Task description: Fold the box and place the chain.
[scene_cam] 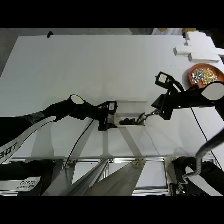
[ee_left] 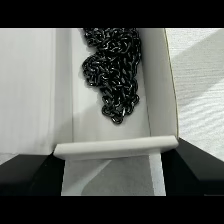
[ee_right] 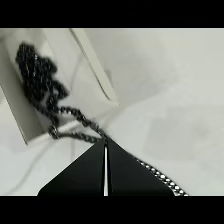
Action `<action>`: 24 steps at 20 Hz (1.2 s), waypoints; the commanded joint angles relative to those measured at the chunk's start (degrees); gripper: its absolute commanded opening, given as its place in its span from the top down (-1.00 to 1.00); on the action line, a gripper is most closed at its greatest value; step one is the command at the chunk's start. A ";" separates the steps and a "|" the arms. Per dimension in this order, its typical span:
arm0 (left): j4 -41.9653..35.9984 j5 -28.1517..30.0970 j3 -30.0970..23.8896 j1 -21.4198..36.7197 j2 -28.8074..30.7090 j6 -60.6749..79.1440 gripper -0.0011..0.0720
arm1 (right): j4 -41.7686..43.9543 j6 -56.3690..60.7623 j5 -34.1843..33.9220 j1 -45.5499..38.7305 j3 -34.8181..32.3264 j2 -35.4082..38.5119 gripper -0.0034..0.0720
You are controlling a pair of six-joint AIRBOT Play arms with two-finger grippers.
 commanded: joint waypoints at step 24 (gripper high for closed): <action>0.02 0.00 0.02 0.00 0.00 0.02 0.88 | 5.38 -29.73 -3.23 1.14 -0.44 -20.46 0.66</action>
